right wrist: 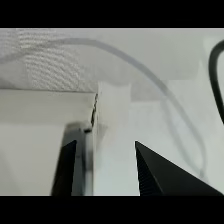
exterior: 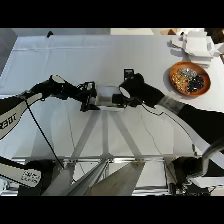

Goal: Fold the box and place the chain.

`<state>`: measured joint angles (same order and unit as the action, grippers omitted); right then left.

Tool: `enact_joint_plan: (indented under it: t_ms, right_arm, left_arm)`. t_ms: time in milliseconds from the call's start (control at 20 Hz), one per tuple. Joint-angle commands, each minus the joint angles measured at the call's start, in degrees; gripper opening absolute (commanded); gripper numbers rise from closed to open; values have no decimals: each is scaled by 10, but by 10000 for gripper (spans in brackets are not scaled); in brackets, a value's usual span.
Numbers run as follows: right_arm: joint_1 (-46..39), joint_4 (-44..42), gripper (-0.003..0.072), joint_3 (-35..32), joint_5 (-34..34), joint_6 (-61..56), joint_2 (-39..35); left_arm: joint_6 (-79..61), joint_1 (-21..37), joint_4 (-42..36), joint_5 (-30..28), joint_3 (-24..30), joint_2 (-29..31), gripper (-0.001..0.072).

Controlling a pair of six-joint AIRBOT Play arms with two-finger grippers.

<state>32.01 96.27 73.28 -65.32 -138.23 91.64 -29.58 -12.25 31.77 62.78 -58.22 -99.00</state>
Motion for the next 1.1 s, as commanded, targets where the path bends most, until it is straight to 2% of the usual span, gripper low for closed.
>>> enact_joint_plan:
  t_ms: [0,250,450,650,900,950,1050]
  right_arm:
    - [0,-1,409,0,-46,39,-47]
    - [-41,30,405,0,-6,123,-148]
    - [-111,102,406,0,-15,157,-194]
    - [-225,180,407,0,4,190,-200]
    - [-371,166,418,0,92,232,-167]
    - [-389,153,429,0,108,261,-153]
    - [-413,141,604,0,127,293,-119]
  left_arm:
    - [1,0,0,0,0,0,324]
    - [1,0,0,0,0,0,324]
    - [1,0,0,0,0,0,324]
    - [1,0,0,0,0,0,324]
    - [1,0,0,0,0,0,324]
    - [1,0,0,0,0,0,324]
    - [1,0,0,0,0,0,324]
